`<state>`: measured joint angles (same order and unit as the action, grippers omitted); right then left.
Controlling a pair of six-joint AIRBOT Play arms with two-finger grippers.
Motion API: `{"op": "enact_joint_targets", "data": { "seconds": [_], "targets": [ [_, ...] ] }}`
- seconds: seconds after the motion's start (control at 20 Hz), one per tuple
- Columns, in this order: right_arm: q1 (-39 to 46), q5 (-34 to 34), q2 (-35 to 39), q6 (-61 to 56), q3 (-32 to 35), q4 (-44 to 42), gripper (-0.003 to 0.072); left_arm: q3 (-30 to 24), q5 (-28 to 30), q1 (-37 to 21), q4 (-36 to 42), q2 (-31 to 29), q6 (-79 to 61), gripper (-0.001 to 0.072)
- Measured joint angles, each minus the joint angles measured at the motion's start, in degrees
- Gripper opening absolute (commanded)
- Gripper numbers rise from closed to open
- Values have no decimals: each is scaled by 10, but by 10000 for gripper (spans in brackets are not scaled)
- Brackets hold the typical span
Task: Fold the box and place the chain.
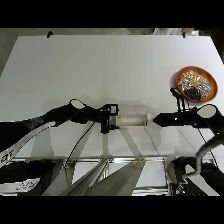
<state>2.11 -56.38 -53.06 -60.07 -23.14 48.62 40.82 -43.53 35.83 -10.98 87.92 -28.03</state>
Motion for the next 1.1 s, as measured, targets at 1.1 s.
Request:
{"op": "enact_joint_targets", "data": {
  "seconds": [1.1],
  "targets": [
    [-48,18,22,3,0,-54,321,0,0,0,0,0,0,152]
  ]
}}
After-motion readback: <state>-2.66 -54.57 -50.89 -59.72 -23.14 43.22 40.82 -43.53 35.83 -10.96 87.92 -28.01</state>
